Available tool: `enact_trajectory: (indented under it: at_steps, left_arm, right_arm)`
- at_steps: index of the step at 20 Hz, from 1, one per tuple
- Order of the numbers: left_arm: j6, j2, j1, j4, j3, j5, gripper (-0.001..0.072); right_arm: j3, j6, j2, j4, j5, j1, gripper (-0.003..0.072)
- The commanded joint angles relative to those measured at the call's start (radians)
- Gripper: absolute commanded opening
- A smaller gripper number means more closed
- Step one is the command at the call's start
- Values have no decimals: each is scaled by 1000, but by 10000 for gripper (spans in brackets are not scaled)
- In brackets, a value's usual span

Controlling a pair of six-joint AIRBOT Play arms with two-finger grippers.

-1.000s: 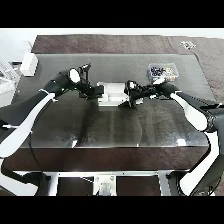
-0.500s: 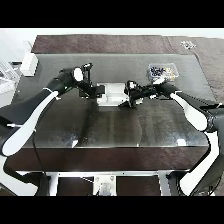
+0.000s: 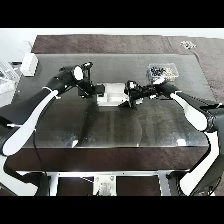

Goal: Fold the box and place the chain.

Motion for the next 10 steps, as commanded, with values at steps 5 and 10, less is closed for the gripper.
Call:
enact_trajectory:
  at_steps: [5,10]
  left_arm:
    - [21,-54,-21,-16,39,-14,640]
    - [12,-86,-38,10,89,-43,640]
  right_arm:
    - [0,1,0,0,0,0,587]
    - [0,1,0,0,0,0,587]
